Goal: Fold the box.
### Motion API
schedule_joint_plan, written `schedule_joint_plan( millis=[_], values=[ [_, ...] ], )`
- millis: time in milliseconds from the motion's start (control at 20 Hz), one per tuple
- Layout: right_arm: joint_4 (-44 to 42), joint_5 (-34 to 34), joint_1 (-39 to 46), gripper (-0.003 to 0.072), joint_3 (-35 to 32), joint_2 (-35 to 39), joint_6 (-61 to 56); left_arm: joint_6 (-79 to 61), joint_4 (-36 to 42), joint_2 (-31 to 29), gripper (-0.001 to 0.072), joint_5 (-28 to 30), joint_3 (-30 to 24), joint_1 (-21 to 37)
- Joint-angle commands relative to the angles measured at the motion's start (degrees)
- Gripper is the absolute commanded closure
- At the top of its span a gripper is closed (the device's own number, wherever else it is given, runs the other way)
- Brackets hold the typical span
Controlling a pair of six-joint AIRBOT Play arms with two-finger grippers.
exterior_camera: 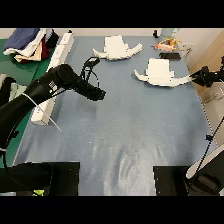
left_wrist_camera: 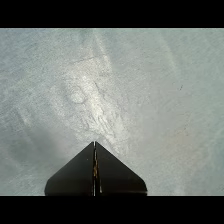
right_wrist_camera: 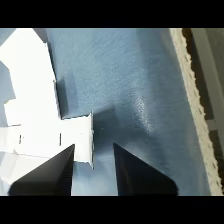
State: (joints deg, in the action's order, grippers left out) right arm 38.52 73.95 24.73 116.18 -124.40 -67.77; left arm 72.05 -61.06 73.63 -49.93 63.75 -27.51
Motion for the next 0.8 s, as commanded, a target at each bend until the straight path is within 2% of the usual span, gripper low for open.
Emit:
schedule_joint_plan(
  millis=[0, 200, 350, 450, 650, 750],
  values=[
    [-0.79, -0.20, -1.33, 0.0400, 0.17, -1.03, 0.98, 0.00, 0.00, 0.02, 0.0694, -0.04, 0.07, -0.02],
    [-3.56, 3.98, -2.56, 0.0681, 0.44, -1.18, 1.11, 0.00, 0.00, 0.02, 0.0695, -1.20, 0.07, -0.02],
    [-8.35, 9.79, -3.32, 0.0683, 0.50, -0.13, 1.31, 1.07, 0.00, 0.00, 0.0694, -3.02, 0.07, 0.09],
    [-7.34, 9.88, -4.90, 0.0684, -2.08, 3.39, 2.16, 1.16, 0.00, -0.17, 0.0694, -4.94, 0.07, 0.09],
    [-1.75, 7.48, -8.85, 0.0684, -12.59, 13.86, 3.32, 2.21, -0.50, -1.55, 0.0695, -6.56, -0.04, 0.09],
    [-0.35, 5.77, -10.58, 0.0683, -21.79, 20.33, 3.30, 2.16, -1.16, -2.73, 0.0695, -7.08, -0.50, 0.11]
  ],
)
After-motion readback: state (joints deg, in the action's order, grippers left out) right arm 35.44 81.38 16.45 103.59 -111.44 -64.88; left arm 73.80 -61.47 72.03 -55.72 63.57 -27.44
